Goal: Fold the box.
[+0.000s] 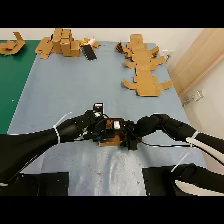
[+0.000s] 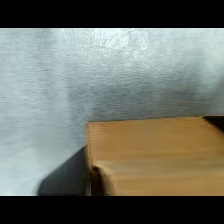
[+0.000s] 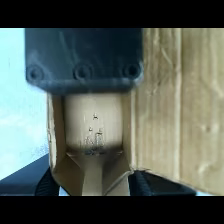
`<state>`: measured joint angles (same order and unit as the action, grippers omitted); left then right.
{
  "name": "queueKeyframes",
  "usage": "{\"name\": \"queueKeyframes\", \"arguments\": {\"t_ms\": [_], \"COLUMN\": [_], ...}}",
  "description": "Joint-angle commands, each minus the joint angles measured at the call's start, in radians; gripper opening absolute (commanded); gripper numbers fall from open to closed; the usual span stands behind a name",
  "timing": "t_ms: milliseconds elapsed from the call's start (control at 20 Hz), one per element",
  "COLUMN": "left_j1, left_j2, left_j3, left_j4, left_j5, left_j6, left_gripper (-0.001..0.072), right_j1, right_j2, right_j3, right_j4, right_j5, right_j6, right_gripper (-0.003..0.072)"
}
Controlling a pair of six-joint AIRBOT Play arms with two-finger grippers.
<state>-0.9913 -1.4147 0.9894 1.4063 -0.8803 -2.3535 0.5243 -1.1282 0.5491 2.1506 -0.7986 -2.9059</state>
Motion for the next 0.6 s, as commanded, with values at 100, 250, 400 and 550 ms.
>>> {"name": "queueKeyframes", "arguments": {"t_ms": [100,250,400,550], "left_j1": [0.0,0.0,0.001,0.0], "left_j2": [0.0,0.0,0.0,0.0], "left_j3": [0.0,0.0,0.0,0.0], "left_j4": [-0.011,-0.013,-0.014,-0.014], "left_j5": [-0.016,-0.018,-0.019,-0.021], "left_j6": [-0.004,-0.004,-0.003,0.014], "left_gripper": [0.0541,0.0541,0.0539,0.0403], "right_j1": [0.001,0.001,0.001,0.001], "right_j2": [-0.001,-0.001,-0.001,-0.001], "right_j3": [0.0,0.0,0.0,0.0], "right_j4": [0.003,0.003,0.003,0.003], "right_j5": [0.003,0.004,0.003,0.004], "right_j6": [0.0,0.0,0.0,0.0], "right_gripper": [0.0502,0.0502,0.0502,0.0502]}}
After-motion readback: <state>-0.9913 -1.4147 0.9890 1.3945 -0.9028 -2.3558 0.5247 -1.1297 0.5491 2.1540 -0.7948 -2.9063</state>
